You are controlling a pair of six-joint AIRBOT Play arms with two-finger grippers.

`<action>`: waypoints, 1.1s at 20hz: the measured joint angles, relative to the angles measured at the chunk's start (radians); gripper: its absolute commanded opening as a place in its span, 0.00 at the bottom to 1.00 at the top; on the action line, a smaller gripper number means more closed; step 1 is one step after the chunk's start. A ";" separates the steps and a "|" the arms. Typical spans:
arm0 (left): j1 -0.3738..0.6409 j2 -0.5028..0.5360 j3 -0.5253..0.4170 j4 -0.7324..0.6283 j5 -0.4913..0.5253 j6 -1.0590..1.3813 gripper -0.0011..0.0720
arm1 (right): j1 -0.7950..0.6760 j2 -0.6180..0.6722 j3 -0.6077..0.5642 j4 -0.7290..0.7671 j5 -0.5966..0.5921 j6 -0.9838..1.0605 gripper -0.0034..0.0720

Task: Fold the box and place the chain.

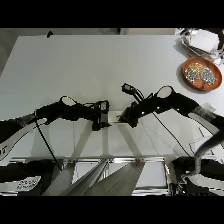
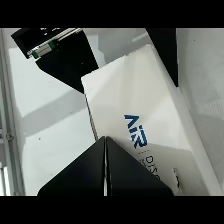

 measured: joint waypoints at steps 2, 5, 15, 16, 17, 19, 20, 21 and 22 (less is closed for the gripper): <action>0.000 0.000 0.000 0.001 0.000 0.001 0.30 | -0.001 -0.007 -0.012 0.003 -0.017 -0.003 0.06; 0.000 0.000 0.000 0.002 0.000 0.001 0.30 | -0.001 -0.021 -0.022 0.003 -0.035 -0.005 0.06; 0.000 0.000 0.000 -0.003 0.003 -0.004 0.30 | -0.003 0.106 0.038 -0.055 -0.068 0.057 0.07; 0.000 0.000 0.000 -0.002 0.002 -0.004 0.30 | -0.007 0.135 0.054 -0.085 -0.052 0.087 0.07; 0.000 0.000 0.000 -0.002 0.002 -0.003 0.30 | -0.014 0.163 0.071 -0.115 -0.051 0.122 0.07; 0.000 0.000 0.000 -0.001 0.001 -0.003 0.30 | -0.034 0.224 0.103 -0.204 -0.010 0.220 0.07; 0.000 0.000 0.000 -0.001 0.000 -0.002 0.30 | -0.047 0.256 0.117 -0.259 0.028 0.285 0.07; 0.000 0.000 0.000 -0.001 0.000 -0.001 0.30 | -0.063 0.289 0.129 -0.321 0.067 0.359 0.07; 0.000 0.000 0.000 0.000 0.000 -0.001 0.30 | -0.077 0.319 0.136 -0.391 0.108 0.432 0.07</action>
